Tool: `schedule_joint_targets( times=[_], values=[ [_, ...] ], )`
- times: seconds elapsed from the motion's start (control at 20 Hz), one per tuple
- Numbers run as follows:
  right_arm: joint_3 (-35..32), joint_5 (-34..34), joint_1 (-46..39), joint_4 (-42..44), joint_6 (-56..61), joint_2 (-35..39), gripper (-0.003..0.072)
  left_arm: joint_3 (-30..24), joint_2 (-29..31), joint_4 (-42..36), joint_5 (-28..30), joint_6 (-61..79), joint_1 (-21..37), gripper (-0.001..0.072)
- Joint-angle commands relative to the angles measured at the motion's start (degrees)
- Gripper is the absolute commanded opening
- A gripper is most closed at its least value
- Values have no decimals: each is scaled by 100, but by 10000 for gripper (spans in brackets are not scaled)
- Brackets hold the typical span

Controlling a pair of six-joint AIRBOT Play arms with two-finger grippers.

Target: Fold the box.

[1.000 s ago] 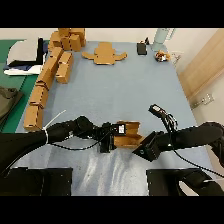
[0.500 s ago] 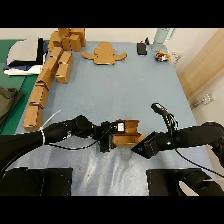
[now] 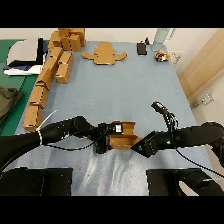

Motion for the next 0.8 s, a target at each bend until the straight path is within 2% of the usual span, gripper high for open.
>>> schedule_joint_targets(
  times=[0.0,0.55,0.75],
  values=[
    [2,28,4,0,2,4,708,-28,11,190,-15,-160,7,472],
    [2,98,4,31,79,2,707,-28,11,186,83,-398,-2,472],
    [0,787,7,24,1532,-2,707,-28,11,190,420,-492,-4,472]
  ],
)
